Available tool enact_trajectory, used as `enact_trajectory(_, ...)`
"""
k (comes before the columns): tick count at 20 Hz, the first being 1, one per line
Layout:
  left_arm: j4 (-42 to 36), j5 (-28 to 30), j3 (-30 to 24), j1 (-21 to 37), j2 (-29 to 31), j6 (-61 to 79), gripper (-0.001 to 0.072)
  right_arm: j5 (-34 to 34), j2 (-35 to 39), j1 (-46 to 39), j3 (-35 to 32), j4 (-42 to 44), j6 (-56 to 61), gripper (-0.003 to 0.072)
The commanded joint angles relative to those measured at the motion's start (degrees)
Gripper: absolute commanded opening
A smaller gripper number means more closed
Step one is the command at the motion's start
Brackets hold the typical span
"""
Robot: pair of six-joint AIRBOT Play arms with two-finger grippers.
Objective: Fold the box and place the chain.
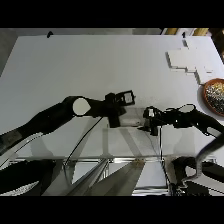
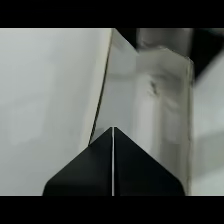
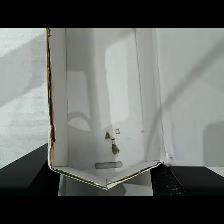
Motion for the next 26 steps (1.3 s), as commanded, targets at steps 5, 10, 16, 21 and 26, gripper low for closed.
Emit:
enact_trajectory(5,-11.32,15.23,0.07,-0.22,-9.25,-2.58,0.0004,0.07,-0.02,0.0,-0.04,0.02,0.0,0.0386)
enact_trajectory(10,-11.58,9.88,0.07,-0.2,-11.74,-2.56,0.0006,0.07,-0.02,0.0,-0.04,0.02,0.0,0.0386)
enact_trajectory(16,1.88,-4.28,0.07,0.85,-1.2,-6.05,0.0006,0.07,-0.02,0.0,-0.04,0.02,0.0,0.0386)
enact_trajectory(21,24.61,-20.09,0.07,1.18,2.51,-23.58,0.0006,0.07,-0.02,0.0,-0.04,0.02,0.0,0.0386)
enact_trajectory(26,30.64,-23.08,-0.55,2.01,1.75,-23.96,0.0006,0.09,-0.02,0.0,-0.04,0.02,0.0,0.0386)
